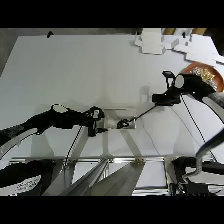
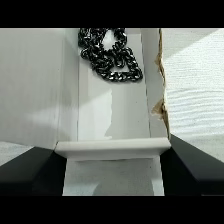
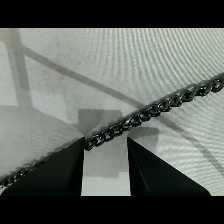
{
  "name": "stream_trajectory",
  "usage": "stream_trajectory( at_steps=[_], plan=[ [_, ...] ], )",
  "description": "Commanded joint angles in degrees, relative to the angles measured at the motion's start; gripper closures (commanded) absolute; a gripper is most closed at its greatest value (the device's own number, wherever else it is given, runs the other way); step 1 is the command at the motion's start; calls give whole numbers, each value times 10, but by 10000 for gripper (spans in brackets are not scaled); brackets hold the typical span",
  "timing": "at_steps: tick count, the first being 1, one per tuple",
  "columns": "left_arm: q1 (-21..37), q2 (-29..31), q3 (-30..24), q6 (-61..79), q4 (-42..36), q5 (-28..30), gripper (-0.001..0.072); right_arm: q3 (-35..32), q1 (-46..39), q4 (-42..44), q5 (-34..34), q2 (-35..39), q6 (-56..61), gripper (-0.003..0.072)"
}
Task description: Fold the box and place the chain.
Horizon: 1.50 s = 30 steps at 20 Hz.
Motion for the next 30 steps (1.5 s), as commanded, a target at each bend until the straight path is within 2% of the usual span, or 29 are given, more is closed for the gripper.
stream_trajectory(
  at_steps=[1,3,7,12,18,23,30],
  plan=[
    [0,0,0,0,0,0,558,0,0,-6,-2,-8,3,514],
    [0,0,0,0,0,0,558,0,0,-7,8,-6,-10,670],
    [0,0,0,0,0,0,558,0,0,-7,24,45,-40,671],
    [0,0,0,0,0,0,558,0,6,-5,84,177,-66,671],
    [0,0,0,0,0,0,558,0,95,19,130,309,-66,671],
    [0,0,0,0,0,0,558,0,210,79,108,342,-58,671],
    [0,0,0,0,0,0,558,0,325,147,24,342,-45,671]
  ],
)
